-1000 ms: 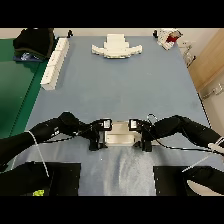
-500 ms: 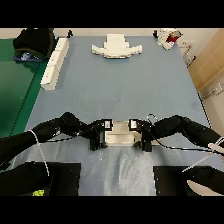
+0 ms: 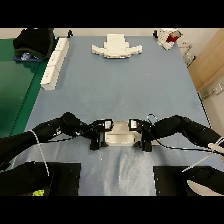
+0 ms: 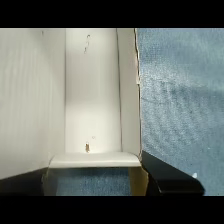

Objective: Fold the box.

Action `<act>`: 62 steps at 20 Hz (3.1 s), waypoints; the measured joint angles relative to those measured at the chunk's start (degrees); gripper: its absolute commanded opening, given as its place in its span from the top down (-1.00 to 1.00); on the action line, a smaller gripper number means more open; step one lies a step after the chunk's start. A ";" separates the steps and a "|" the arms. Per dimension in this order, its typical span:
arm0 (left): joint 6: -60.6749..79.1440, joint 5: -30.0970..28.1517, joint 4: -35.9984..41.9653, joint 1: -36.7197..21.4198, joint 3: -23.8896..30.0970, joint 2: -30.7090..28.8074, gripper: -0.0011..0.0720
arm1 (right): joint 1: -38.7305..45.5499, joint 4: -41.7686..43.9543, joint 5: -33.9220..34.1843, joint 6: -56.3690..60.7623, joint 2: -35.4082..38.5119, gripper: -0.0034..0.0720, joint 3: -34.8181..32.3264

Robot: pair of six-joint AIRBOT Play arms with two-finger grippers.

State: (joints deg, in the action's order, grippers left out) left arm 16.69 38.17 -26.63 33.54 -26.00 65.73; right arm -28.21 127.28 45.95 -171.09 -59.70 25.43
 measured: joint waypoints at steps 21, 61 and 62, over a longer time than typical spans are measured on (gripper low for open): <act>0.39 -0.13 0.07 0.04 0.00 0.07 -0.40 | 0.00 0.00 0.00 -0.09 0.00 -0.29 0.00; 0.37 -0.09 0.07 0.07 0.04 0.11 -0.40 | 0.15 5.49 -3.78 84.04 -1.44 0.21 13.25; 0.37 -0.11 0.07 0.07 0.04 0.11 -0.40 | 0.33 5.27 -3.76 84.04 -3.04 0.20 13.29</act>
State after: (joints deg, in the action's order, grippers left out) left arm 17.06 38.06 -26.57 33.61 -25.96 65.84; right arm -27.88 132.55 42.19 -87.05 -62.74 38.72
